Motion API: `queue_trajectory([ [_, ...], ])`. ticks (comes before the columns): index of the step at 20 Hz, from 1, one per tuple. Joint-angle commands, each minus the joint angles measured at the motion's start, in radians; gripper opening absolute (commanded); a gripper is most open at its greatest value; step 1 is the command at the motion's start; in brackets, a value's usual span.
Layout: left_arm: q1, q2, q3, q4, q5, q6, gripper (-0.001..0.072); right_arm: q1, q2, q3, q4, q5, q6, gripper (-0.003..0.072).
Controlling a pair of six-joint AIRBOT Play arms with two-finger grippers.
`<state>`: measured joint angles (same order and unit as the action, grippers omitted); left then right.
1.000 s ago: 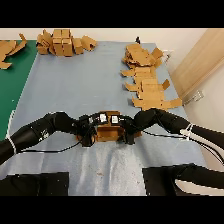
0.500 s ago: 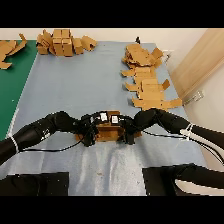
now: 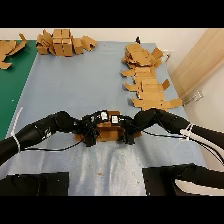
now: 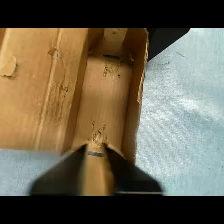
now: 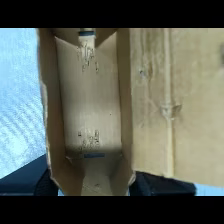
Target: Fold the box.
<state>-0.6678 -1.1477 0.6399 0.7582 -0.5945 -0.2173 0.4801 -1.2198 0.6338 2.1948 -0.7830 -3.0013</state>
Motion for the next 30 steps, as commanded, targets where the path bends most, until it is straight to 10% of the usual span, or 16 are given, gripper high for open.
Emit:
queue_trajectory([
  [1,0.0,-0.002,0.001,-0.007,0.0,-0.013,0.0473,0.0,-0.001,0.0,0.0,0.0,0.0,0.0495],
  [13,0.0,-0.002,0.001,-0.007,-0.008,-0.015,0.0502,0.0,-0.001,0.0,0.0,0.0,0.0,0.0495],
  [14,0.001,0.0,0.001,-0.005,-0.007,-0.02,0.0392,0.0,-0.001,0.0,0.0,0.0,0.0,0.0495],
  [15,0.003,0.005,0.001,0.029,-0.011,-0.038,0.0018,0.0,-0.001,0.0,0.0,0.0,0.0,0.0494],
  [23,0.13,0.344,-0.01,0.695,-0.183,-1.162,0.0011,0.0,-0.001,0.0,0.0,0.0,0.0,0.0495],
  [30,0.301,0.37,-0.137,0.534,-0.297,-1.599,0.0011,0.0,-0.001,0.0,0.0,0.0,0.0,0.0495],
])
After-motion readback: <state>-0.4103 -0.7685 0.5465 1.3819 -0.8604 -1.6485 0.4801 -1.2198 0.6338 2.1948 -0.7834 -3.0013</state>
